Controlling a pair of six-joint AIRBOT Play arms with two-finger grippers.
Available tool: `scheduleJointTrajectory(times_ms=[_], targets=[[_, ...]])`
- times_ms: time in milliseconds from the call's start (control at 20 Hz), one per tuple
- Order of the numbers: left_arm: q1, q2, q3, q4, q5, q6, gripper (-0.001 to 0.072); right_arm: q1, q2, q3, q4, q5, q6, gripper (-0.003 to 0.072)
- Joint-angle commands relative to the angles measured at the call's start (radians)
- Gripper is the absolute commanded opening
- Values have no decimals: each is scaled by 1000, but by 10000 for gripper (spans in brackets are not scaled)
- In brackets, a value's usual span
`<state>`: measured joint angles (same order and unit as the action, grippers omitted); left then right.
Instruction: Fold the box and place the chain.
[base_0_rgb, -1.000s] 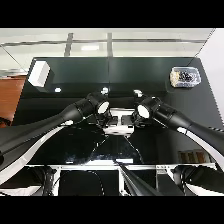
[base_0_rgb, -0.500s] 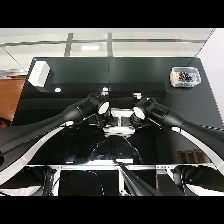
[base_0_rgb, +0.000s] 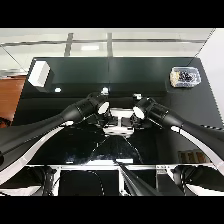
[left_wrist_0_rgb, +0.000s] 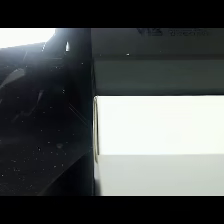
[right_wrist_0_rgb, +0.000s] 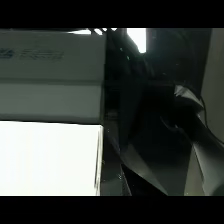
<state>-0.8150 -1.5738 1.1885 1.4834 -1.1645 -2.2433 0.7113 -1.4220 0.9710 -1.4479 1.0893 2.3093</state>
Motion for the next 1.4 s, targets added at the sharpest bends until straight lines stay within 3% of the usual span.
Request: scheduleJointTrajectory(times_ms=[0,50,200,250,300,350,600,700,850,900,950,1000,1200,1350], targets=[[1,0,1,-3,2,-1,28,1,0,1,0,-2,3,158],[1,0,1,-3,2,-1,28,1,0,1,2,-1,4,13],[1,0,1,-3,4,-1,28,1,5,1,3,5,3,17],[1,0,1,-3,4,-1,27,-2,13,2,3,4,3,74],[1,0,1,-3,4,-1,28,-8,25,4,3,6,2,237],[1,0,1,-3,4,-1,28,-10,37,10,3,19,-8,270],[1,0,1,-3,4,-1,28,-25,204,111,-20,166,-174,270],[1,0,1,-3,4,-1,28,-62,296,139,-133,190,-213,270],[1,0,1,-3,2,-1,28,-161,351,137,-570,178,-218,270],[1,0,1,-3,2,-1,28,-215,344,125,-663,126,-210,272],[1,0,1,-3,2,-1,28,-293,328,109,-691,32,-210,377],[1,0,1,-3,2,-1,28,-377,303,98,-666,-56,-211,675],[1,0,1,-3,2,-1,28,-711,96,146,-368,-318,-212,687],[1,0,1,-3,2,-1,28,-871,-126,367,-179,-270,-303,687]])
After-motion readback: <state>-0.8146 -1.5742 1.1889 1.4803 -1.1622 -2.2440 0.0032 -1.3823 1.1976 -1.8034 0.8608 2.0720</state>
